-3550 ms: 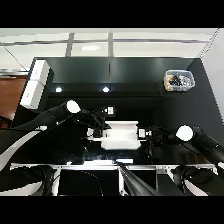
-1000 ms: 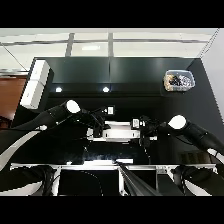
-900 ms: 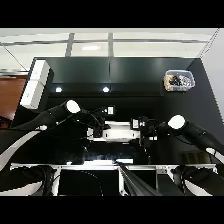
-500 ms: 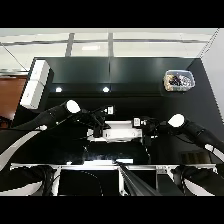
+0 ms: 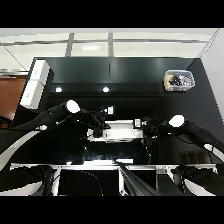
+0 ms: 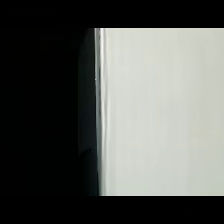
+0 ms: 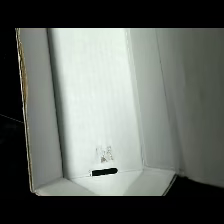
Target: Fold the box and place the chain.
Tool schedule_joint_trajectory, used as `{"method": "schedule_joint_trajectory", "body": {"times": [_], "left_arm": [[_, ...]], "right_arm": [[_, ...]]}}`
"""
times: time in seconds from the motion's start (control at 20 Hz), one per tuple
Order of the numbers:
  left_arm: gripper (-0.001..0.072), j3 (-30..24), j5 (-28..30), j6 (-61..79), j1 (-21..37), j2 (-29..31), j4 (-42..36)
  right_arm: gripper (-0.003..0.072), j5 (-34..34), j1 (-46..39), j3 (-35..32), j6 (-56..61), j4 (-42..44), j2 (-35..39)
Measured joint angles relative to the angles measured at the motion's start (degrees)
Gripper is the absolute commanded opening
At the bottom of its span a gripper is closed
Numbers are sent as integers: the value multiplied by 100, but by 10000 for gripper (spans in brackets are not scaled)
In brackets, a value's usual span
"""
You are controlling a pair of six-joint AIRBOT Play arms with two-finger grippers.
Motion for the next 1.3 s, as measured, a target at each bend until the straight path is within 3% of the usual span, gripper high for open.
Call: {"method": "schedule_joint_trajectory", "body": {"times": [0.8, 0.85, 0.9, 0.95, 1.0, 1.05, 1.1, 1.15, 1.3], "left_arm": [[28, 0, 0, 7, 0, 0, 0], [28, 0, 0, 7, 0, 0, 0], [28, 0, -2, 22, 0, 2, 2], [29, 0, 0, 20, 0, 2, 2], [45, 0, 0, 20, 0, 2, 2], [203, 0, 0, 17, 0, 2, 2], [421, 0, 7, 11, 0, 4, 4], [471, 0, 11, -15, 7, 24, 2], [477, 0, 2, -326, 74, 212, 74]], "right_arm": [[616, -74, 138, -13, -256, 195, -76], [497, -74, 142, -13, -256, 188, -76], [497, -66, 144, -13, -251, 188, -76], [427, -68, 146, -13, -251, 186, -76], [245, -68, 146, -13, -251, 181, -76], [148, -70, 146, -13, -251, 179, -76], [131, -70, 146, -13, -251, 175, -76], [131, -72, 146, -13, -254, 170, -76], [131, -72, 146, -13, -254, 166, -76]]}}
